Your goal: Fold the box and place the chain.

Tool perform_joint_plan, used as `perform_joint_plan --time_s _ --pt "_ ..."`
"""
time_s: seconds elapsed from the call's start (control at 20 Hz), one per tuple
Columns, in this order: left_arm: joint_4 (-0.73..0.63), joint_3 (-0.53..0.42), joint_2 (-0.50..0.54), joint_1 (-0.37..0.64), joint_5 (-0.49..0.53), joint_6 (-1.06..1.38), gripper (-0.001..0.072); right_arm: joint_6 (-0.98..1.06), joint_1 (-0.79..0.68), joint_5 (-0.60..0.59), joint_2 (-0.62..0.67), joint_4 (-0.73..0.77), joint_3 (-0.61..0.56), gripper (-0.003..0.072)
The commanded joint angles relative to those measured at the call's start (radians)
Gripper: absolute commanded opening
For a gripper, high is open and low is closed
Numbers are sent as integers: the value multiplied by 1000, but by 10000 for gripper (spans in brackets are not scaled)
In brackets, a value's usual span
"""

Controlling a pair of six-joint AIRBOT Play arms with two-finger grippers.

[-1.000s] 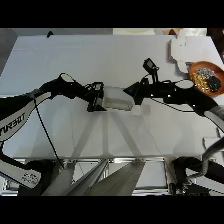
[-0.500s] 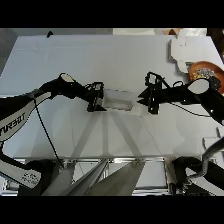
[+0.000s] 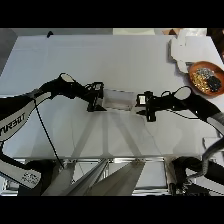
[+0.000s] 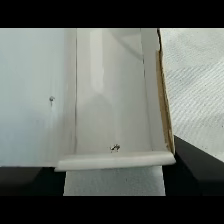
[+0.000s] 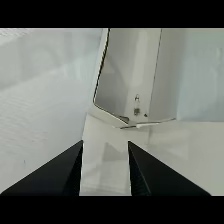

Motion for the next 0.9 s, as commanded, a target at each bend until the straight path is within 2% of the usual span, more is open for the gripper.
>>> perform_joint_plan --time_s 0.0,0.2,0.3,0.35,0.45,0.55,0.85 --pt "0 0 0 1 0 0 335 -52 31 -44 -58 50 -4 268" --pt "0 0 0 1 0 0 335 -46 45 -95 -71 50 -4 245" --pt "0 0 0 0 0 0 335 -40 45 -108 -71 50 -4 167" --pt "0 0 0 0 0 0 335 -39 45 -111 -71 50 -4 170" --pt "0 0 0 0 0 0 335 12 45 -128 -71 50 -4 192" --pt "0 0 0 0 0 0 335 71 45 -128 -71 48 -4 312" --pt "0 0 0 0 0 0 335 94 45 -146 -71 50 -4 313"
